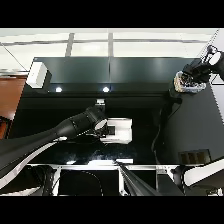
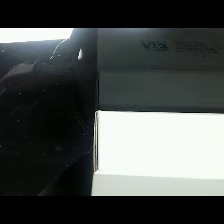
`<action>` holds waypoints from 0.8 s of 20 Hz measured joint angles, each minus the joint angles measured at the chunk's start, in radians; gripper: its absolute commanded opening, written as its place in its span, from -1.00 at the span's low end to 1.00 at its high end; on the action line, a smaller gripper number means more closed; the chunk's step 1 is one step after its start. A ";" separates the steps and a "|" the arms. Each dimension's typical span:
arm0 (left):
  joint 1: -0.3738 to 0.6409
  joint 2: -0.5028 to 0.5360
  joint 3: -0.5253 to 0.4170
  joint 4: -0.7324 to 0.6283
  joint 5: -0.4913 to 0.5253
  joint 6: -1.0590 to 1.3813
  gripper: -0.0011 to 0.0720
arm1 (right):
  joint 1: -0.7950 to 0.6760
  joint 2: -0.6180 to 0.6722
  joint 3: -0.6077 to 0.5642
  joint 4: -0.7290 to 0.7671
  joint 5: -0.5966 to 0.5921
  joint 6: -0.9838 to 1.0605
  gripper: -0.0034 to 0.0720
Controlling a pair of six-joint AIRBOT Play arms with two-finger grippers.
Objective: Fold the box and place the chain.
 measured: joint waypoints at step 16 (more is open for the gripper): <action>0.000 0.000 0.000 -0.005 0.000 0.000 -0.90 | -0.001 0.077 0.092 -0.051 0.087 -0.095 -0.89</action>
